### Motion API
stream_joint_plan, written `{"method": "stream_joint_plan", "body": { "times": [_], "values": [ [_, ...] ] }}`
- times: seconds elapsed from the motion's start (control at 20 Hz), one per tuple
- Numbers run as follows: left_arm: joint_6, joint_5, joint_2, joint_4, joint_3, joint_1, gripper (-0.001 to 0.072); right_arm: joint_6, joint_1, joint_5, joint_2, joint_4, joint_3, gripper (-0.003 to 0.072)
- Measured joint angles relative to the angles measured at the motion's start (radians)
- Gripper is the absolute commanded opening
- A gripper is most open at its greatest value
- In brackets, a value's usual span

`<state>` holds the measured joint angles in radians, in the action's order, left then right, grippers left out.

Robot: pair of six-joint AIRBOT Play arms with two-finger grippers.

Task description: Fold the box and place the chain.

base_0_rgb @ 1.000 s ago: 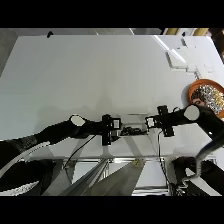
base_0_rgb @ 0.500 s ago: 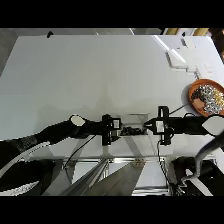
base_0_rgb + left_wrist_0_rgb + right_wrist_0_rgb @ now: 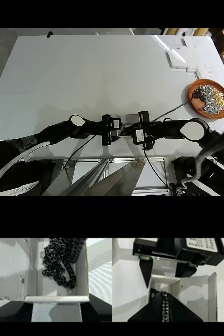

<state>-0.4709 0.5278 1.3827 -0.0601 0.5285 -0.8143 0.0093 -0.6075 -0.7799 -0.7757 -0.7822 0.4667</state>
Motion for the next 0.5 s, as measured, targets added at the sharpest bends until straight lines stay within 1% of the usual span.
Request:
{"method": "stream_joint_plan", "body": {
  "times": [0.05, 0.2, 0.3, 0.4, 0.5],
  "values": [
    [0.000, 0.000, 0.000, 0.000, 0.000, 0.000, 0.0273, 0.006, -0.008, 0.013, -0.010, -0.010, 0.001, 0.0077],
    [0.000, 0.000, 0.000, 0.000, 0.000, 0.000, 0.0273, 0.030, -0.017, 0.024, -0.009, -0.077, 0.021, 0.0239],
    [0.000, 0.000, 0.000, 0.000, 0.000, 0.000, 0.0273, 0.067, 0.002, -0.009, 0.005, -0.157, 0.055, 0.0239],
    [0.000, 0.000, 0.000, 0.000, 0.000, 0.000, 0.0273, 0.101, 0.051, -0.095, 0.021, -0.250, 0.103, 0.0237],
    [0.000, 0.000, 0.000, 0.000, 0.000, 0.000, 0.0273, 0.123, 0.133, -0.199, 0.032, -0.324, 0.148, 0.0236]
  ]
}}
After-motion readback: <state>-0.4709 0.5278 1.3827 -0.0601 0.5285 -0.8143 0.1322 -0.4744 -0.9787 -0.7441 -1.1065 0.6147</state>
